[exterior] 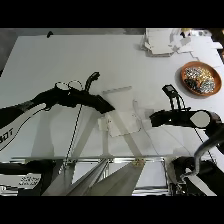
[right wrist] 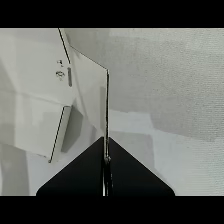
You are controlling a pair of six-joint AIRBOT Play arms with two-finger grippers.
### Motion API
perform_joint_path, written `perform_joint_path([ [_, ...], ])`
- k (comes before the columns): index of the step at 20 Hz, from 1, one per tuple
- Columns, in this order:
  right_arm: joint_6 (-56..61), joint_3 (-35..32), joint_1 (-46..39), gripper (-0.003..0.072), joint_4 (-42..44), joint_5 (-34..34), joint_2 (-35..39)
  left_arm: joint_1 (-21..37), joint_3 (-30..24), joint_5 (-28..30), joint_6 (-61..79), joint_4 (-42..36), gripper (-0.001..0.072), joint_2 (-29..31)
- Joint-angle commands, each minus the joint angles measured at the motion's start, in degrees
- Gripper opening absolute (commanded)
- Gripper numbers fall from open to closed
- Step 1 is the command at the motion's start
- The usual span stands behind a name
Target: Fold the box and place the chain.
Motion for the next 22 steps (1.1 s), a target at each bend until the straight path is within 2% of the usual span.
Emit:
perform_joint_path([
  [1, 0.0, 0.0, 0.0, 0.0018, 0.0, 0.0, 0.0, -1.9, 0.0, 0.3, 1.8, 2.4, 0.0484, -1.0],
  [3, 0.0, 0.0, 0.0, 0.0018, 0.0, 0.0, 0.0, -1.6, 0.0, 0.3, 3.5, 3.0, 0.0337, -1.0],
  [4, 0.0, 0.0, 0.0, 0.0018, 0.0, 0.0, 0.0, -1.6, 0.0, 0.5, 5.3, 2.9, 0.0207, -1.0],
  [5, 0.0, 0.0, 0.0, 0.0018, 0.0, 0.0, 0.0, -1.6, 0.0, 0.5, 7.8, 2.9, 0.0004, -0.9],
  [9, 0.0, 0.0, 0.0, 0.0038, 1.0, 1.0, 0.3, -1.8, 0.0, 0.7, 22.1, 2.4, 0.0009, 0.4],
  [12, -0.3, 1.4, 0.0, 0.0240, 1.3, 4.3, 1.1, -2.0, 0.1, 0.9, 34.0, 0.9, 0.0009, 2.4],
  [14, -1.0, 3.3, 0.0, 0.0306, 1.0, 6.3, 2.2, -3.0, 0.1, 0.9, 39.5, 0.3, 0.0009, 3.3],
  [17, -1.1, 6.4, 0.0, 0.0317, -2.5, 7.5, 4.2, -5.8, 0.1, 3.3, 43.1, 0.4, 0.0009, 3.0],
  [22, -1.1, 6.7, 0.0, 0.0317, -8.4, 9.0, 8.1, -9.1, 0.1, 9.8, 45.2, 0.3, 0.0009, 1.1],
])
